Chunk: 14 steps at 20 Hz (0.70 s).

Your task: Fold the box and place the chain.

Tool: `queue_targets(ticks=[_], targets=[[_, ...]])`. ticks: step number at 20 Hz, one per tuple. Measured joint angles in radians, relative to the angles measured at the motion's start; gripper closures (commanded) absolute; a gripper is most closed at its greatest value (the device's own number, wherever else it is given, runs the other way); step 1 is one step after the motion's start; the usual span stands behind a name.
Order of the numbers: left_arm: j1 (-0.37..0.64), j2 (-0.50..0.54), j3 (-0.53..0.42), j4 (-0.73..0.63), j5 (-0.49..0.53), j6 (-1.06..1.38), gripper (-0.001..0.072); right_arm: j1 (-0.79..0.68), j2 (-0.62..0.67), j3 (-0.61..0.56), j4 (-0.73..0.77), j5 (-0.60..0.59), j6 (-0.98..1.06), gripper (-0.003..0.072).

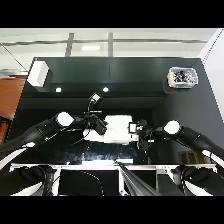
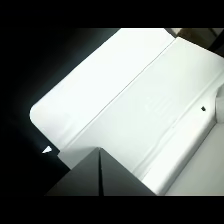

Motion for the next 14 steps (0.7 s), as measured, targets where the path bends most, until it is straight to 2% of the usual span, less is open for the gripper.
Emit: queue_targets(ticks=[4, 7, 9, 10, 12, 13, 14], targets=[[0.005, 0.031, 0.026, 0.112, -0.009, 0.003, 0.0679, 0.000, 0.000, 0.000, 0.000, 0.000, 0.000, 0.0146], [0.048, 0.121, 0.040, 0.223, -0.031, -0.002, 0.0676, 0.000, 0.000, 0.000, 0.000, 0.000, 0.000, 0.0146], [0.105, 0.200, 0.044, 0.301, -0.090, -0.002, 0.0674, 0.000, 0.000, 0.000, 0.000, 0.000, 0.000, 0.0146], [0.141, 0.238, 0.045, 0.345, -0.133, -0.003, 0.0590, 0.000, 0.000, 0.000, 0.000, 0.000, 0.000, 0.0146], [0.217, 0.295, 0.045, 0.396, -0.224, -0.004, 0.0084, 0.000, 0.000, 0.000, 0.000, 0.000, 0.000, 0.0146], [0.249, 0.311, 0.044, 0.410, -0.268, -0.004, -0.0002, 0.000, 0.000, 0.000, 0.000, 0.000, 0.000, 0.0146], [0.276, 0.322, 0.039, 0.422, -0.303, -0.004, -0.0002, 0.000, 0.000, 0.000, 0.000, 0.000, 0.000, 0.0146]])
